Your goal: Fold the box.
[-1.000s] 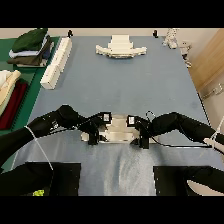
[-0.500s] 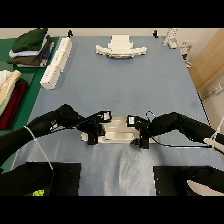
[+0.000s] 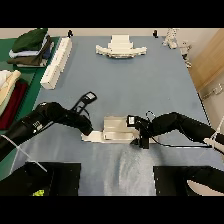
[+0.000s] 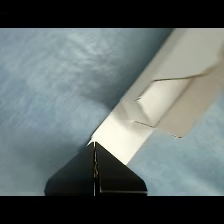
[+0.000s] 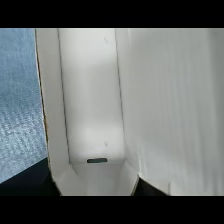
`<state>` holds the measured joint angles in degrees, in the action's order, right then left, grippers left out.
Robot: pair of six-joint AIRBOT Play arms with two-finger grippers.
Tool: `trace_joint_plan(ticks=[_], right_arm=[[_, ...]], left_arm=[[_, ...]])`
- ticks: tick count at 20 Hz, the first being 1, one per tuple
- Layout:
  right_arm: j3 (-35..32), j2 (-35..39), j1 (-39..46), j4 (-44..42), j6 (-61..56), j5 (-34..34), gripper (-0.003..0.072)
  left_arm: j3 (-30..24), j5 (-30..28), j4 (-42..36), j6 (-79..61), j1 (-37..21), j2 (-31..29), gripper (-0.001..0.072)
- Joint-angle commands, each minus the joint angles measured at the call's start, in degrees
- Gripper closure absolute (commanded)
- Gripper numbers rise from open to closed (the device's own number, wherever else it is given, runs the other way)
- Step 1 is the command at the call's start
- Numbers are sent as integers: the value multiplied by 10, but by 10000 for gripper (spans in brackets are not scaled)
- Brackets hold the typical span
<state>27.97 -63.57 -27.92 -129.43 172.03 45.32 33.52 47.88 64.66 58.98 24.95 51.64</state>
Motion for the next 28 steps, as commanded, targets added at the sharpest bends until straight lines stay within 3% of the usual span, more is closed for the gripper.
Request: trace_joint_plan(ticks=[1, 3, 5, 7, 17, 23, 28], right_arm=[[0, 0, 0, 0, 0, 0, 187], [0, 0, 0, 0, 0, 0, 187], [0, 0, 0, 0, 0, 0, 187], [0, 0, 0, 0, 0, 0, 187], [0, 0, 0, 0, 0, 0, 187], [0, 0, 0, 0, 0, 0, 187], [0, 0, 0, 0, 0, 0, 187]], left_arm=[[-1, 38, 143, 278, -80, -7, 696], [-1, 69, 116, 269, -144, 11, 696], [-4, 93, 37, 202, -192, 35, 697], [-14, 94, -37, 150, -200, 52, 697], [-64, 64, -194, 74, -102, 70, 698], [-63, 52, -227, 63, -67, 70, 697], [-44, 89, -227, 51, -68, 69, 697]])
